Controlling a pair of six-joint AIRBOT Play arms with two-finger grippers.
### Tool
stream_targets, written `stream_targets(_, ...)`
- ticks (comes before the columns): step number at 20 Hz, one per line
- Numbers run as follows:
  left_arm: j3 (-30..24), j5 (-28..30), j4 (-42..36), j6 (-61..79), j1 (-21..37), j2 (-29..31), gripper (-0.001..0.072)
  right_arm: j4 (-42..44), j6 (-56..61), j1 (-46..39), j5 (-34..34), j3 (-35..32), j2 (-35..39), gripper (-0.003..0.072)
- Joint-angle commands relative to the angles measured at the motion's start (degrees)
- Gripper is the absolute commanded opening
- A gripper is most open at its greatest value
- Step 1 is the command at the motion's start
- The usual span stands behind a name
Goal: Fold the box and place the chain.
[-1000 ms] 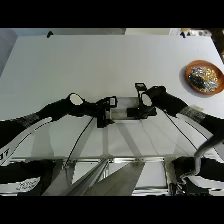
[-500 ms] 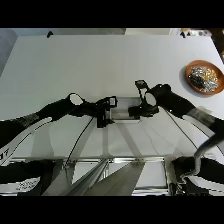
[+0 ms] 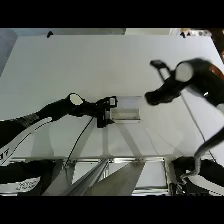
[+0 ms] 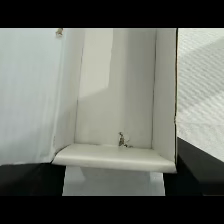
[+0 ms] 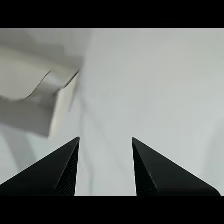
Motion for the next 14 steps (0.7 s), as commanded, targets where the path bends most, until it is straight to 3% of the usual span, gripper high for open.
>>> stream_targets(1, 0.02, -0.28, -0.04, -0.02, 0.02, 0.00, 0.0393, -1.25, -8.63, -7.78, -1.01, 8.94, 0.48, 0.0332)
stream_targets(2, 0.02, -0.35, -0.04, -0.02, 0.02, 0.00, 0.0393, -3.87, -8.79, -10.32, -4.90, 9.90, 0.26, 0.0285)
stream_targets(5, 0.02, -0.42, -0.04, -0.02, 0.02, 0.00, 0.0393, -5.35, -12.07, -19.76, -12.39, 12.48, -4.76, 0.0257)
stream_targets(9, 0.02, -0.68, -0.04, -0.02, 0.02, 0.00, 0.0393, -5.40, -14.27, -28.68, -15.30, 17.88, -17.11, 0.0257)
stream_targets(11, 0.02, -0.66, -0.04, -0.02, 0.02, 0.00, 0.0393, -5.40, -13.55, -32.02, -16.81, 19.96, -22.25, 0.0216)
stream_targets(14, 0.02, -0.66, -0.04, -0.02, 0.02, 0.00, 0.0393, -5.38, -11.02, -35.39, -16.31, 20.92, -26.80, 0.0214)
